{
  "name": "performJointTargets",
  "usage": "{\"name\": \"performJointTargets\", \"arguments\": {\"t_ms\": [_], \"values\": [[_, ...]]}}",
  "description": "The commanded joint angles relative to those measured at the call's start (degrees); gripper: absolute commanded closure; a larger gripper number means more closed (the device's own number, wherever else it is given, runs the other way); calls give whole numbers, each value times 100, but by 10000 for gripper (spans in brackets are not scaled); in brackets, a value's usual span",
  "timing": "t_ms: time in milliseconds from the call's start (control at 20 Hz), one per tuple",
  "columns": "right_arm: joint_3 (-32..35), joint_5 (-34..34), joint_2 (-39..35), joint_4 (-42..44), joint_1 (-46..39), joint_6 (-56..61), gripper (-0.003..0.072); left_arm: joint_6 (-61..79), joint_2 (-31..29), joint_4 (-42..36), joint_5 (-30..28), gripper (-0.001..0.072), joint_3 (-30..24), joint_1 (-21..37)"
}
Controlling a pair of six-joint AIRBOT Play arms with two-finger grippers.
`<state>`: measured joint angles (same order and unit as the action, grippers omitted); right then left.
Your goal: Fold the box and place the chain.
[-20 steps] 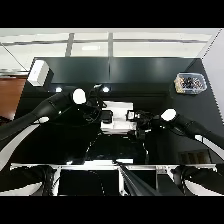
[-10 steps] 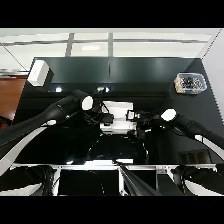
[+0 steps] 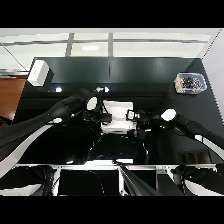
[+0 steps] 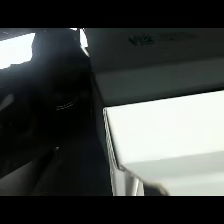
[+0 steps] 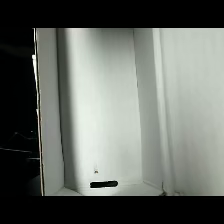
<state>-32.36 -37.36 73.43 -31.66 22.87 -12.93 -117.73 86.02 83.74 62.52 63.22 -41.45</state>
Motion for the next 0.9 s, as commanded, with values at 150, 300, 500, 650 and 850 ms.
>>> {"name": "performJointTargets", "arguments": {"t_ms": [150, 300, 500, 650, 850], "values": [[0, 11, 0, 11, 2, 2, 263, -693, 129, 599, 94, 222, 122, -433], [0, 9, 0, 11, 2, 2, 263, -868, 168, 531, -85, 222, 155, -485], [0, 9, 0, 13, 2, 4, 263, -968, 262, 407, -181, 222, 166, -490], [0, 9, 0, 13, 2, 7, 263, -1132, 365, 365, -164, 254, 166, -487], [0, 7, 0, 15, 2, 7, 262, -1014, 376, 280, -125, 584, 188, -487]]}}
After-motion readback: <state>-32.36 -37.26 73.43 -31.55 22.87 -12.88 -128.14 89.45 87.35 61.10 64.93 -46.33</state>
